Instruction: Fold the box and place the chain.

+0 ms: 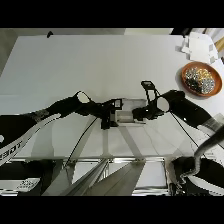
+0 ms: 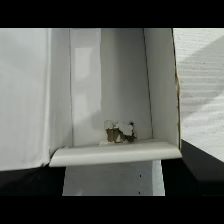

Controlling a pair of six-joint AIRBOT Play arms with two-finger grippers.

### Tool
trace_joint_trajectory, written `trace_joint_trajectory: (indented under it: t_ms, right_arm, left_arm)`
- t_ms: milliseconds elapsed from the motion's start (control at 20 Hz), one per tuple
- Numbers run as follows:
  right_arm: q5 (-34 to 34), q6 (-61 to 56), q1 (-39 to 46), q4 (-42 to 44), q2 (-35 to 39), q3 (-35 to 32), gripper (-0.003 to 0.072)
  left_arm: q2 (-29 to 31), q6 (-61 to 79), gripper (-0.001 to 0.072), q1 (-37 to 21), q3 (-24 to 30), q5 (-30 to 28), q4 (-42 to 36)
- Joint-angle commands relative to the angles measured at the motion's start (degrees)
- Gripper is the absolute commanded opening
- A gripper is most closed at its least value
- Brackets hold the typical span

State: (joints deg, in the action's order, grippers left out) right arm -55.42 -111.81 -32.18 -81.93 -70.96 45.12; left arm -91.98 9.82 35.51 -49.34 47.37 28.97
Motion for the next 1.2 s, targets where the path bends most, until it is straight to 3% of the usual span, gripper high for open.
trace_joint_trajectory:
  t_ms: [0,150,250,350,500,700,800,850,950,1050,1150]
  right_arm:
    - [-2.1,-11.7,-2.9,-4.9,-3.8,1.8,0.0405]
    - [-2.1,-17.1,-2.9,-7.3,-4.3,1.8,0.0381]
    - [-2.1,-17.2,-2.9,-8.1,-4.7,1.8,0.0287]
    - [-2.2,-17.4,-3.2,-7.6,-6.1,1.8,0.0247]
    - [-3.2,-17.4,-3.8,-7.5,-7.5,1.8,0.0012]
    - [-3.3,-17.1,-3.8,-7.6,-7.5,1.8,0.0033]
    - [-2.9,-17.1,-3.8,-7.6,-7.5,1.8,0.0278]
    - [-2.8,-17.1,-3.8,-7.7,-7.5,1.8,0.0292]
    - [-2.4,-17.1,-3.8,-7.7,-7.5,1.8,0.0261]
    - [-2.2,-16.7,-3.8,-7.7,-7.5,1.8,0.0011]
    - [-2.2,-15.6,-3.8,-7.7,-7.3,1.8,0.0012]
  left_arm:
    - [0.0,0.0,0.0008,0.0,0.0,0.0,0.0]
    - [0.0,0.0,0.0008,0.0,0.0,0.0,0.0]
    - [0.0,0.0,0.0008,-0.1,0.0,0.0,0.0]
    - [0.0,0.0,0.0008,0.0,0.0,0.0,0.0]
    - [0.0,0.0,0.0008,0.0,0.0,0.0,0.0]
    - [0.0,0.0,0.0008,-0.1,0.0,0.0,0.0]
    - [0.0,0.0,0.0008,0.0,0.0,0.0,0.0]
    - [0.0,0.0,0.0008,-0.1,0.0,0.0,0.0]
    - [0.0,0.0,0.0008,-0.1,0.0,0.0,0.0]
    - [0.0,0.0,0.0008,0.0,0.0,0.0,0.0]
    - [0.0,0.0,0.0008,0.0,0.0,0.0,0.0]
